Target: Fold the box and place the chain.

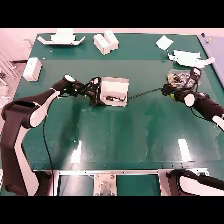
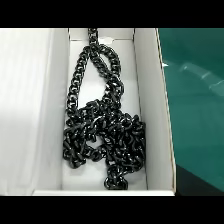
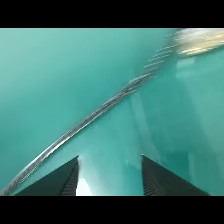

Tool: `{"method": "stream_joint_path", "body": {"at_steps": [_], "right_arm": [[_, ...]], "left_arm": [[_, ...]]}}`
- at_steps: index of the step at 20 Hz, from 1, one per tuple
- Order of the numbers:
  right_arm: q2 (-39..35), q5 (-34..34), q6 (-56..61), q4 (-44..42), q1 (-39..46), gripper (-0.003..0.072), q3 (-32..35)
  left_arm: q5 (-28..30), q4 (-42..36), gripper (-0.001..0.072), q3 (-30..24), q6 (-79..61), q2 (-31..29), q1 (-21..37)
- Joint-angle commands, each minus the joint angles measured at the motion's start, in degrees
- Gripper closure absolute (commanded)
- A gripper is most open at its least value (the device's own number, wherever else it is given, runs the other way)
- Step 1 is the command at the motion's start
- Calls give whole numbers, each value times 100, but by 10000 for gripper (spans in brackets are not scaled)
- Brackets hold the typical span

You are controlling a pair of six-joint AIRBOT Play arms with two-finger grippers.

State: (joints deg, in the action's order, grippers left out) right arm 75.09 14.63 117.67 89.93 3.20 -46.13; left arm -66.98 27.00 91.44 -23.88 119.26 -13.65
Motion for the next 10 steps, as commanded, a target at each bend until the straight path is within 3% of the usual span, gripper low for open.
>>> {"method": "stream_joint_path", "body": {"at_steps": [1,10], "right_arm": [[437,-994,382,-76,505,201,76],[1967,-1123,385,-682,354,216,-1294]], "left_arm": [[4,-2,313,4,0,-4,7],[-11,-2,313,4,0,-4,4]]}}
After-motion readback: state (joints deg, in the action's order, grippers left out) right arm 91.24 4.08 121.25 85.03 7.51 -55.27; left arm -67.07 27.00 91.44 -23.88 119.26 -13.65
